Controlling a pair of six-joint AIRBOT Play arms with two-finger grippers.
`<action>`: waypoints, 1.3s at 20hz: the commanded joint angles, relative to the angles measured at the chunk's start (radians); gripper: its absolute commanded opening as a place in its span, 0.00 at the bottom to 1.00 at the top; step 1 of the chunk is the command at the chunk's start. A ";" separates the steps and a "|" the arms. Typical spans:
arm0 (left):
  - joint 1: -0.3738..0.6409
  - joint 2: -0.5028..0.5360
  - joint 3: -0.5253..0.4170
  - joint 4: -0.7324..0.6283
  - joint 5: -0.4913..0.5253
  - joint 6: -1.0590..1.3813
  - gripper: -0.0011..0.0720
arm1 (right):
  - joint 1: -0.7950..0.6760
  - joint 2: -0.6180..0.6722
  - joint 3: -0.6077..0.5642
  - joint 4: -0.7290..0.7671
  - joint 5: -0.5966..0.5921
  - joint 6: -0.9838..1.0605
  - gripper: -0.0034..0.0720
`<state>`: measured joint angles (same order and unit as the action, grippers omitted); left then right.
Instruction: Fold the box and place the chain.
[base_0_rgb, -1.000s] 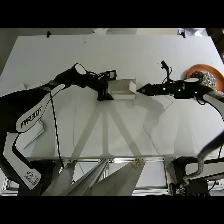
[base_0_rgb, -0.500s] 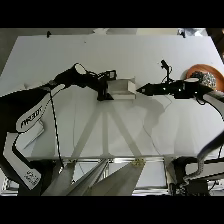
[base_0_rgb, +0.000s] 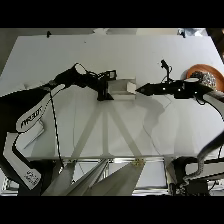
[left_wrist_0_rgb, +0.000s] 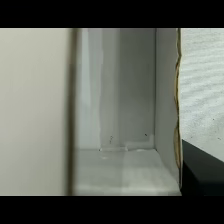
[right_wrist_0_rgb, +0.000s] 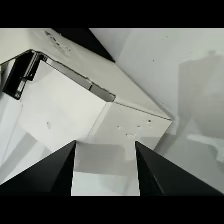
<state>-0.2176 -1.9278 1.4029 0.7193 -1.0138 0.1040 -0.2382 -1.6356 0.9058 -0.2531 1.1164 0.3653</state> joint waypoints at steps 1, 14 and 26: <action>0.000 0.000 0.001 0.000 0.000 0.000 0.04 | 0.003 0.000 0.000 0.000 -0.080 -0.003 0.59; 0.000 0.000 0.001 0.000 0.000 0.000 0.04 | 0.088 0.000 0.010 -0.064 -0.203 0.064 0.58; 0.000 0.000 0.001 0.000 0.000 0.000 0.04 | 0.234 0.019 0.185 -0.501 -0.243 0.479 0.58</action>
<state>-0.2176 -1.9278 1.4029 0.7197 -1.0142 0.1043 -0.0631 -1.6192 1.0393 -0.6018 0.8810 0.6865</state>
